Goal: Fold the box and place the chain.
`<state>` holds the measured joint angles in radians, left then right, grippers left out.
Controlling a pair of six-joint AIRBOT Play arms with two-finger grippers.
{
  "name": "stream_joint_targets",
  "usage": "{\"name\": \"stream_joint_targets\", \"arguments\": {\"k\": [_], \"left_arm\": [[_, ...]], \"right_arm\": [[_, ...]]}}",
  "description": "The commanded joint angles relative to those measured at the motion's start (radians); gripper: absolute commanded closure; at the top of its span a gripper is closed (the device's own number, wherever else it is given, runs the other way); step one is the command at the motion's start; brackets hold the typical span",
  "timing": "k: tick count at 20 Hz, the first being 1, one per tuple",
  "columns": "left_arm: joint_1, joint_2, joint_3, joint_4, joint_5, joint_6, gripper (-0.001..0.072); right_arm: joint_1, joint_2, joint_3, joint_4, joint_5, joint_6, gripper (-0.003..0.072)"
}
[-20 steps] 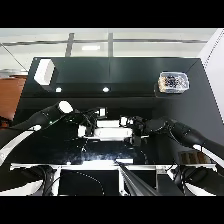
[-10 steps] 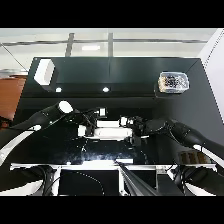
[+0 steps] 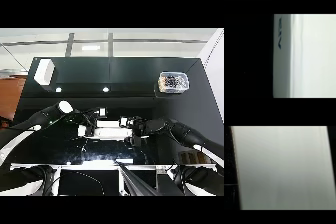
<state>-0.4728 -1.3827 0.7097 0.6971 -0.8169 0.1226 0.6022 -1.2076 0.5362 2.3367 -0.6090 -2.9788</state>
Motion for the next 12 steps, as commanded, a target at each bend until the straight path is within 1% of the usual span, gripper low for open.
{"name": "stream_joint_targets", "arguments": {"k": [1, 2, 3, 4, 5, 6, 8, 9, 10, 11, 12], "left_arm": [[0.0, 0.0, 0.001, 0.001, -0.01, 0.0, 0.068], [0.0, 0.0, 0.001, 0.002, -0.029, 0.0, 0.066], [0.001, 0.003, 0.001, 0.002, -0.048, 0.0, 0.0604], [0.001, 0.008, 0.001, 0.002, -0.066, 0.0, 0.0511], [0.002, 0.016, 0.001, 0.002, -0.079, 0.0, 0.0395], [0.002, 0.027, 0.001, 0.002, -0.077, -0.004, 0.0295], [0.005, 0.065, 0.001, 0.005, -0.065, -0.027, 0.026], [0.014, 0.087, 0.001, 0.01, -0.065, -0.033, 0.0196], [0.029, 0.111, 0.001, 0.023, -0.065, -0.065, 0.018], [0.047, 0.135, 0.001, 0.05, -0.066, -0.098, 0.0134], [0.069, 0.162, 0.001, 0.093, -0.066, -0.153, 0.013]], "right_arm": [[0.0, 0.001, -0.001, 0.0, 0.003, 0.0, 0.0156], [0.001, 0.001, -0.001, 0.0, 0.003, 0.0, 0.0156], [0.001, 0.001, -0.001, 0.0, 0.003, 0.001, 0.0156], [0.0, 0.001, -0.001, 0.0, 0.003, 0.001, 0.0156], [0.001, 0.001, -0.001, 0.0, 0.003, 0.001, 0.0156], [0.001, 0.001, -0.001, 0.0, 0.002, 0.001, 0.0157], [0.0, 0.001, -0.001, 0.0, 0.002, 0.001, 0.0156], [0.001, 0.001, -0.001, 0.0, 0.001, 0.002, 0.0156], [0.001, 0.001, -0.001, 0.0, 0.002, 0.002, 0.0156], [0.0, 0.001, -0.001, 0.0, 0.002, 0.002, 0.0156], [0.0, 0.001, -0.001, 0.0, 0.002, 0.002, 0.0156]]}}
